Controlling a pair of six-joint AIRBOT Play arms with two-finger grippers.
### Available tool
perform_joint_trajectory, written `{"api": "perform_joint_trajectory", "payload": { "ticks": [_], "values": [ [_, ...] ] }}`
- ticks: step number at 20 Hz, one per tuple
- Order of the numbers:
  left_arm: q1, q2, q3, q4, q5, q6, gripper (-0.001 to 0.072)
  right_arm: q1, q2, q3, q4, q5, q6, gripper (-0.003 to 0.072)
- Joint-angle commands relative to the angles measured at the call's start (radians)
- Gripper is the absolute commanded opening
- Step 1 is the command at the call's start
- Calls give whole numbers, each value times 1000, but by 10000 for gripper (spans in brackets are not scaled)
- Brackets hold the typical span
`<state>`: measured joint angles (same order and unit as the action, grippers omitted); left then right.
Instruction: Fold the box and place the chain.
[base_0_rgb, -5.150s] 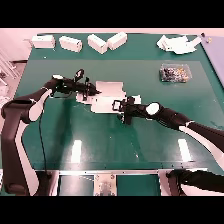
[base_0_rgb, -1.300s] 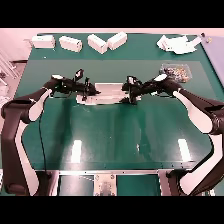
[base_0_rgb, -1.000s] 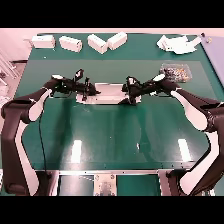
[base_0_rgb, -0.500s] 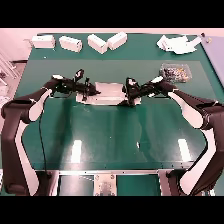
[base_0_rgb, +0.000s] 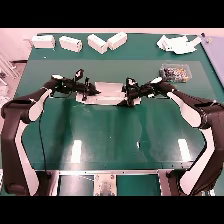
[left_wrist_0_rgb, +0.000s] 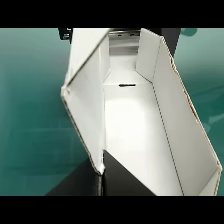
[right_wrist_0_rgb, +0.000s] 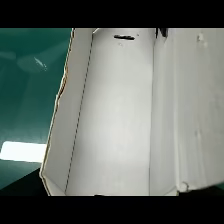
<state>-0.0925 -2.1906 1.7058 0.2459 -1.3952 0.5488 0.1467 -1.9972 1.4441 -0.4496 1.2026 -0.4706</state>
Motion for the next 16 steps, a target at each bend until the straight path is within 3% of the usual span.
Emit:
{"api": "perform_joint_trajectory", "payload": {
  "ticks": [1, 16],
  "values": [
    [0, 1, 0, 0, -1, 1, 21, 1, -1, 1, 5, 3, -1, 625],
    [0, 1, 0, 0, -1, 1, 21, -7, -16, 1, 46, 40, -2, 624]
  ]
}}
